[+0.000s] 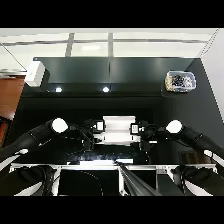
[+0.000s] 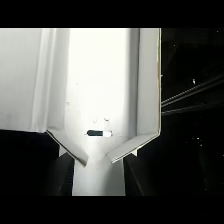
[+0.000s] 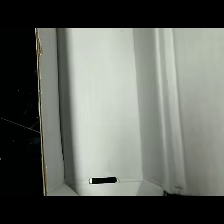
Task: Fold the box and place the chain.
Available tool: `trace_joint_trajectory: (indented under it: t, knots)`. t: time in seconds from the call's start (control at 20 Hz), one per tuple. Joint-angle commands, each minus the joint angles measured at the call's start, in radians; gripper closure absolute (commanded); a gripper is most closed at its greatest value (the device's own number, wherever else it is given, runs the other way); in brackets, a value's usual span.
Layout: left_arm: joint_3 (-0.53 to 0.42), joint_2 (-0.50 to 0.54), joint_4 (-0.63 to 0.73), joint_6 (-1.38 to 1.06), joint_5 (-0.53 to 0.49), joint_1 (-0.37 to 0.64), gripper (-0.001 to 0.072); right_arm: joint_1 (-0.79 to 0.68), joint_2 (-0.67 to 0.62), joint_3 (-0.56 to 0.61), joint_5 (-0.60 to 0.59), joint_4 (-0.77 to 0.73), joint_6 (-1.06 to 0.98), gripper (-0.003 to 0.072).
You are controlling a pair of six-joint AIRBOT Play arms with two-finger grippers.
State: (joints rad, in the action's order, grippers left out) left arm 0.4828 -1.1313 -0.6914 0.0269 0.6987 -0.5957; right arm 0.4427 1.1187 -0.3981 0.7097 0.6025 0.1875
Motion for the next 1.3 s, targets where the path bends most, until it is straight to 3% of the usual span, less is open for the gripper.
trace_joint_trajectory:
  t: [0.0,0.2,0.45,0.5,0.6,0.95,1.15,1.2,1.25]
  knots:
    - [0.001,-0.005,0.01,0.006,-0.018,-0.008,0.0361,0.0,0.0,0.0,0.0,0.0,0.0,0.0253]
    - [0.001,-0.005,0.108,0.006,-0.017,-0.008,0.0362,0.0,0.0,0.0,0.0,0.0,0.0,0.0253]
    - [0.001,-0.023,0.196,0.005,0.054,-0.008,0.0362,0.0,0.0,0.0,0.0,0.0,0.0,0.0253]
    - [0.001,-0.025,0.196,0.005,0.05,-0.011,0.0364,0.0,0.0,0.0,0.0,0.0,0.0,0.0253]
    - [0.001,-0.025,0.206,0.003,0.027,-0.019,0.047,0.0,0.0,0.0,0.0,0.0,0.0,0.0253]
    - [0.0,-0.026,0.202,0.005,-0.092,-0.089,0.0473,0.0,0.0,0.0,0.0,0.0,0.0,0.0254]
    - [0.0,-0.026,0.203,0.007,-0.1,-0.092,0.0473,0.0,0.0,0.0,0.0,0.0,0.0,0.0253]
    - [0.0,-0.026,0.202,0.006,-0.099,-0.092,0.0425,0.0,0.0,0.0,0.0,0.0,0.0,0.0253]
    - [0.0,-0.026,0.203,0.006,-0.1,-0.092,0.0249,0.0,0.0,0.0,0.0,0.0,0.0,0.0253]
